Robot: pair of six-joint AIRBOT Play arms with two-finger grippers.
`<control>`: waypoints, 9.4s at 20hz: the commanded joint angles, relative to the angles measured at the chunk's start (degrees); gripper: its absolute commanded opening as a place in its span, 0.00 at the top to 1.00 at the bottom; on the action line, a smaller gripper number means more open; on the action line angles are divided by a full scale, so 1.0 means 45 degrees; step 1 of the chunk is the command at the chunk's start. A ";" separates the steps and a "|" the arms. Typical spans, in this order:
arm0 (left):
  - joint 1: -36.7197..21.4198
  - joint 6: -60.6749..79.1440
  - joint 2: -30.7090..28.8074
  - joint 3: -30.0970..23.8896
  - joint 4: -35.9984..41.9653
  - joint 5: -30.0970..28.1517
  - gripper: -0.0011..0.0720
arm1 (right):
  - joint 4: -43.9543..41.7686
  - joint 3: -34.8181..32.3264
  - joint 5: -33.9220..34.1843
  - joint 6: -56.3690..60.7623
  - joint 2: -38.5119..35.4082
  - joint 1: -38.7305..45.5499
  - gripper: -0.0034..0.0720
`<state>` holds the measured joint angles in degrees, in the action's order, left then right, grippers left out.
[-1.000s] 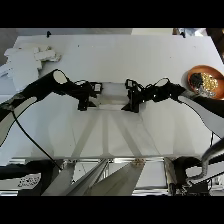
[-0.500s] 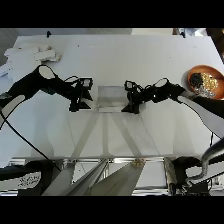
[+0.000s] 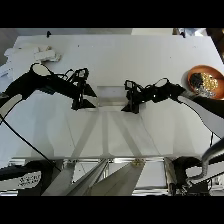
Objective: Fold the box and place the chain.
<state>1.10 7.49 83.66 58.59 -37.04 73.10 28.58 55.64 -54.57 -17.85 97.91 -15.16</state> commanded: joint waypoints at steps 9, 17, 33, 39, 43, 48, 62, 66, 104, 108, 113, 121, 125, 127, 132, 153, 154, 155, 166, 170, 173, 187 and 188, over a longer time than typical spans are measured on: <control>0.0821 -0.0010 0.0272 0.0000 -0.1792 -0.3177 0.25 | 0.0005 0.0015 -0.0029 -0.0005 -0.0010 0.0000 0.38; 0.1239 -0.1923 0.0277 0.0083 -0.4260 -0.3580 0.25 | 0.0005 0.0015 -0.0029 -0.0005 -0.0010 0.0000 0.38; 0.2429 -0.1530 0.1010 0.0287 -0.4605 -0.3254 0.30 | 0.0005 0.0015 -0.0029 -0.0005 -0.0010 0.0000 0.38; 0.2429 0.0063 0.1010 0.0287 -0.4493 -0.3483 0.45 | 0.0005 0.0015 -0.0029 -0.0005 -0.0010 0.0000 0.38; 0.2429 0.0053 0.1015 0.0287 -0.4153 -0.4541 0.69 | 0.0005 0.0015 -0.0029 -0.0005 -0.0010 0.0000 0.38; 0.2472 0.0058 0.1287 0.0282 -0.2769 -0.4231 0.69 | 0.0005 0.0015 -0.0029 -0.0005 -0.0010 0.0000 0.38; 0.2283 0.0010 0.1579 0.0282 -0.2652 -0.3609 0.31 | 0.0005 0.0015 -0.0029 -0.0005 -0.0010 0.0000 0.38; 0.1443 0.0000 0.0942 0.0277 -0.2380 -0.3094 0.70 | 0.0005 0.0015 -0.0029 -0.0005 -0.0010 0.0000 0.38; 0.0845 -1.3396 -0.0495 -0.2754 -0.3400 -0.5372 0.98 | 0.0005 0.0015 -0.0029 -0.0010 -0.0010 0.0000 0.38; 0.0554 -1.3440 -0.0899 -0.2754 -0.4260 -0.5391 0.98 | 0.0005 0.0015 -0.0029 -0.0005 -0.0010 0.0000 0.38; -0.0180 -1.3964 -0.1001 -0.2841 -0.4240 -0.5377 0.98 | 0.0005 0.0015 -0.0029 -0.0010 -0.0010 0.0000 0.38; 0.0646 -1.3639 -0.0704 -0.3162 -0.2807 -0.5770 0.98 | 0.0005 0.0015 -0.0029 -0.0005 -0.0010 0.0000 0.38; 0.0758 -1.3658 -0.0597 -0.3162 -0.2618 -0.5824 0.98 | 0.0005 0.0015 -0.0029 -0.0005 -0.0010 0.0000 0.38; 0.0758 -1.3653 -0.0588 -0.3162 -0.2511 -0.5814 0.97 | 0.0005 0.0015 -0.0029 -0.0005 -0.0010 0.0000 0.38; 0.0690 -1.3629 -0.0607 -0.3162 -0.1996 -0.5829 0.94 | 0.0005 0.0015 -0.0029 -0.0005 -0.0010 0.0000 0.38; -0.0301 -0.8932 0.0126 -0.3211 0.3351 -0.3711 0.51 | 0.0005 0.0015 -0.0029 -0.0005 -0.0010 0.0000 0.38; -0.0301 -0.8748 0.0219 -0.3211 0.3560 -0.3512 0.49 | 0.0005 0.0015 -0.0029 -0.0005 -0.0010 0.0000 0.38; -0.0301 -0.8752 0.0272 -0.3211 0.3594 -0.3434 0.49 | 0.0005 0.0015 -0.0029 -0.0010 -0.0010 0.0000 0.38; -0.0379 -0.8000 0.0253 -0.3211 0.3371 -0.3546 0.55 | 0.0005 0.0015 -0.0024 -0.0010 -0.0010 0.0000 0.38; -0.0481 -0.9170 0.0253 -0.3211 0.3361 -0.3881 0.84 | 0.0005 0.0015 -0.0024 -0.0010 -0.0010 0.0000 0.38; -0.0481 -0.9345 0.0253 -0.3211 0.3356 -0.3764 0.58 | 0.0005 0.0015 -0.0029 -0.0005 -0.0010 0.0000 0.38; -0.0583 -0.8558 0.0253 -0.3211 0.3507 -0.2880 0.46 | 0.0005 0.0015 -0.0029 -0.0005 -0.0010 0.0000 0.38; -0.0578 -0.8524 0.0253 -0.3211 0.3575 -0.2851 0.45 | 0.0005 0.0015 -0.0024 -0.0010 -0.0010 0.0000 0.38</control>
<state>-1.48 -32.10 84.77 44.16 -21.56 58.92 28.60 55.66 -54.65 -17.89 97.91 -15.11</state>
